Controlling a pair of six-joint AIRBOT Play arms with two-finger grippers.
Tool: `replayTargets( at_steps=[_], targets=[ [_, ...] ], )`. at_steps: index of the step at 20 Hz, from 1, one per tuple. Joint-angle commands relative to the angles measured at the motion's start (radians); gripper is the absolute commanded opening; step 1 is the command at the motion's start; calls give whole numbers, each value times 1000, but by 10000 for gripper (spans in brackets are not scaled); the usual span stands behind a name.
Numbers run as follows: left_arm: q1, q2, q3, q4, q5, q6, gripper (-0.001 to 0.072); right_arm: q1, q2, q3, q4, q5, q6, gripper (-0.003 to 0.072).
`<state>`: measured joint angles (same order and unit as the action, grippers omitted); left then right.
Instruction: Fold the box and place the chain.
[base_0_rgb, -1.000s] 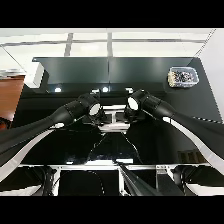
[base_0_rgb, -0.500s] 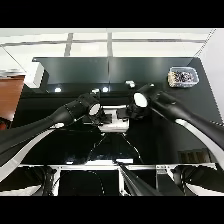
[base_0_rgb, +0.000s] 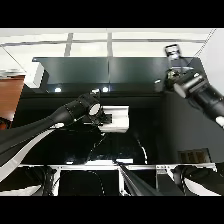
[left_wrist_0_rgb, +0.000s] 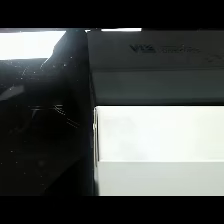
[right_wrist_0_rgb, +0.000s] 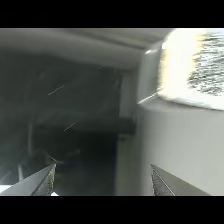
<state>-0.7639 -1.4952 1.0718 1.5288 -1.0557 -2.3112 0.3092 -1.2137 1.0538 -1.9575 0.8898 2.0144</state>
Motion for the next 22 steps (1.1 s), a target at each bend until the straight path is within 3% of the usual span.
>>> replayTargets(
  at_steps=[1, 3, 8, 9, 10, 18, 21, 22],
  targets=[
    [1, 0, 0, 0, 0, 0, 26, -290, -128, 14, 231, -227, 19, 720],
    [1, 0, 0, 0, 0, 0, 26, -383, -254, 150, 313, -197, -27, 720],
    [1, 0, 0, 0, 1, 0, 26, -464, -596, 616, 350, 128, -121, 718],
    [1, 0, 0, 0, 1, 0, 26, -471, -644, 672, 350, 166, -142, 640],
    [1, 0, 0, 0, 2, 0, 26, -478, -679, 707, 350, 180, -148, 601],
    [1, 0, 0, 0, 1, 0, 26, -490, -769, 724, 421, 111, -149, 583],
    [1, 0, 0, 0, 1, 0, 26, -490, -771, 734, 417, 132, -149, 94],
    [1, 0, 0, 0, 1, 0, 26, -490, -769, 754, 411, 153, -151, 53]
  ],
)
